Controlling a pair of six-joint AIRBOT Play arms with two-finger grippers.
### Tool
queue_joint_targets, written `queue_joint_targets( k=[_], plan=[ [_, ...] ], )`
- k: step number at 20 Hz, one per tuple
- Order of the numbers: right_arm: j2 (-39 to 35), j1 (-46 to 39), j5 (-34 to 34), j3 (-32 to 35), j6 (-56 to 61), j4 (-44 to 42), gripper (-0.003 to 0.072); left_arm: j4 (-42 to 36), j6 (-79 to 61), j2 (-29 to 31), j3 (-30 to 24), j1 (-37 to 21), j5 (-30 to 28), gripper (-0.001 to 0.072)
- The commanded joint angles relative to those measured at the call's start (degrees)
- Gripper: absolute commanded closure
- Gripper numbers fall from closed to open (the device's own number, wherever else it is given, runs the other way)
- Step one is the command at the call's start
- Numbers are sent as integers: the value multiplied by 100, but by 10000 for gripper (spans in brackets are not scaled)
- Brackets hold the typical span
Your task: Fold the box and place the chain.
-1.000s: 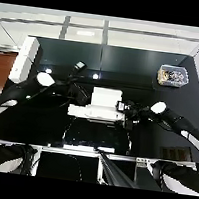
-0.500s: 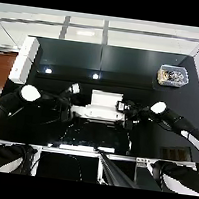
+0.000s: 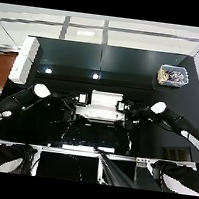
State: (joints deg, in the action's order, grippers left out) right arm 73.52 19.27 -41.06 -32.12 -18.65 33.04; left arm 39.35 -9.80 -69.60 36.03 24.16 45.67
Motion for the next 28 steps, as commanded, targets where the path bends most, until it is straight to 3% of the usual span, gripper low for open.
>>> queue_joint_targets(
  k=[1, 2, 4, 5, 11, 15, 23, 25, 26, 27, 28],
  plan=[
    [-4, 4, -2, -2, 0, 0, 560, -472, -282, -138, 42, 7, 87, 27],
    [-4, 4, -2, 0, 0, 0, 560, -605, -407, -138, 39, 7, 136, 65],
    [-4, 2, -2, 0, 0, 0, 560, -640, -533, -138, 42, 7, 160, 373],
    [-4, 4, -2, -2, 0, 0, 560, -640, -544, -138, 42, 7, 160, 442],
    [-4, 4, -2, 0, 0, 0, 560, -955, -546, -275, 55, 133, 52, 442],
    [-4, 4, -2, 0, 0, -2, 560, -1342, -544, -518, 55, 424, -422, 439],
    [-4, 4, -2, -2, 0, 0, 560, -1631, -542, -686, 55, 459, -501, 445],
    [-4, 4, 0, 0, 0, -2, 560, -1626, -544, -686, 55, 461, -492, 634],
    [-4, 4, -2, 0, 0, -2, 560, -1626, -542, -686, 55, 461, -490, 636],
    [-4, 4, 0, -2, 0, -2, 560, -1626, -542, -686, 55, 479, -496, 620],
    [-4, 2, 0, 0, 0, -2, 560, -1624, -542, -686, 55, 492, -496, 478]
  ],
)
